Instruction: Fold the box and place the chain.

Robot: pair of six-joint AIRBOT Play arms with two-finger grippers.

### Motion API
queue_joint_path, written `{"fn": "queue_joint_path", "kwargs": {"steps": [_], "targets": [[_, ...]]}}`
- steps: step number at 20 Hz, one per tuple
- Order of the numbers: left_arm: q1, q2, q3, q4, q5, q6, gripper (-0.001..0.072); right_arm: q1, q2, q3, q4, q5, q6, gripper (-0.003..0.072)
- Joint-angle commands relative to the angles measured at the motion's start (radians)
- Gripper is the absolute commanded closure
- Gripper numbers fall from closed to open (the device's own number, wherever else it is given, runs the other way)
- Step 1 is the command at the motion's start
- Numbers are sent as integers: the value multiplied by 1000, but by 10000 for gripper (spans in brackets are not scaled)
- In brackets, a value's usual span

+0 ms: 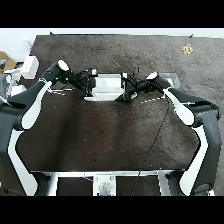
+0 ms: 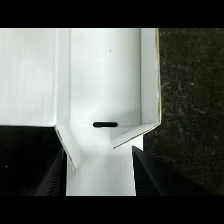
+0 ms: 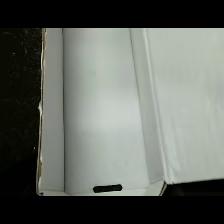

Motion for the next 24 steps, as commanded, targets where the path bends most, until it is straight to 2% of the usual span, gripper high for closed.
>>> {"fn": "queue_joint_path", "kwargs": {"steps": [1,2,3,7,8,9,19,24], "targets": [[-2,-1,0,0,-1,-3,250,0,0,0,0,0,0,246],[-2,-1,0,0,0,-12,330,0,0,0,0,0,0,246],[-2,-1,0,0,-1,-21,368,0,0,0,0,0,0,246],[-2,-1,0,-11,-2,-28,370,0,-1,0,0,0,0,246],[-2,-1,0,-14,-5,-27,481,0,-1,0,0,0,0,246],[-2,-1,0,-15,-9,-27,508,0,0,0,0,0,0,246],[-5,-12,0,-117,-29,-22,508,0,0,0,0,0,0,246],[-5,-49,-8,-272,-24,64,508,0,0,0,0,0,0,246]]}}
